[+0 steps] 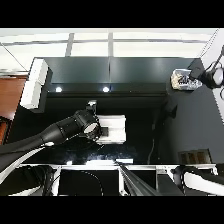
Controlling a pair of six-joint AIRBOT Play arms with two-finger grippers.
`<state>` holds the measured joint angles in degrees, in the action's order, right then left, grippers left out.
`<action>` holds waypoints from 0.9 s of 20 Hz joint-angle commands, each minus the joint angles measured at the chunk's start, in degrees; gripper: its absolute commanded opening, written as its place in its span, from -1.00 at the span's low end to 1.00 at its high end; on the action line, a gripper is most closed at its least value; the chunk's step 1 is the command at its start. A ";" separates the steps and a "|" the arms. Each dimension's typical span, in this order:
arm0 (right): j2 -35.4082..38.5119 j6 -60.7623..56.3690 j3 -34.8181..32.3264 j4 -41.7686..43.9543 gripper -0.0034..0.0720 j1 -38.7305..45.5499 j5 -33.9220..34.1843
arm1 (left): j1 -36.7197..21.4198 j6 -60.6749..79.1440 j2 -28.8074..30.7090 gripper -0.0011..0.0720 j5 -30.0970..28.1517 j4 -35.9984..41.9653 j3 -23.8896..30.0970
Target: Fold the box and place the chain.
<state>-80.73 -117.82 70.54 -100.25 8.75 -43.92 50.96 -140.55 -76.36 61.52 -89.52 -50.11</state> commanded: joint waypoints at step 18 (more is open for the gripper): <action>-32.13 -8.90 33.07 7.78 0.57 6.36 -14.69 | 0.00 0.00 0.02 -0.89 0.55 0.02 0.00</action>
